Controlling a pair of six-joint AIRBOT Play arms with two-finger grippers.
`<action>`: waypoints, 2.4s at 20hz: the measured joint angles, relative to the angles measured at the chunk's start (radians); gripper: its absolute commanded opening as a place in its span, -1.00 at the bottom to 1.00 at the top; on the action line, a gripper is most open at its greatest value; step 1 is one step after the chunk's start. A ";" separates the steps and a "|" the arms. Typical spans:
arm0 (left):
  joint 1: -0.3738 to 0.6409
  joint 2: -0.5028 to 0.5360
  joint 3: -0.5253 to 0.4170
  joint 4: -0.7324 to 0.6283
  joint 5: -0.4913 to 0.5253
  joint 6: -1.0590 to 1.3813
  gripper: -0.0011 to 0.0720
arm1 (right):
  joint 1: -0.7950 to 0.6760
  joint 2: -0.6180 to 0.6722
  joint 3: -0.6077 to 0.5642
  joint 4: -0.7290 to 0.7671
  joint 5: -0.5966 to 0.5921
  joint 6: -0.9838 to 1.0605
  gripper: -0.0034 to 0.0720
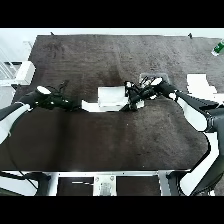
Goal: Fold the box and place the chain.
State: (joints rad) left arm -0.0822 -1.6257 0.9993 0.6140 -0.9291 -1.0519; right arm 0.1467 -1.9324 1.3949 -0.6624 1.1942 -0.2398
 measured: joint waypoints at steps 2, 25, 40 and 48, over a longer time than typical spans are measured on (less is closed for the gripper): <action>-0.021 -0.013 0.006 -0.029 0.010 0.013 -0.92 | 0.000 0.000 0.000 0.000 0.000 0.000 0.52; -0.054 -0.024 0.129 -0.160 -0.091 0.055 -0.10 | 0.000 0.000 0.000 0.000 0.000 0.000 0.52; -0.133 -0.023 0.154 -0.174 -0.044 0.024 0.07 | 0.000 0.000 0.000 0.000 0.000 0.000 0.52; -0.159 -0.021 0.161 -0.140 -0.002 -0.040 0.07 | 0.000 0.000 0.000 0.000 0.000 0.000 0.52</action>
State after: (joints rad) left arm -0.2413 -1.6466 1.1603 0.4740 -0.9314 -1.0916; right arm 0.1467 -1.9324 1.3949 -0.6621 1.1946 -0.2401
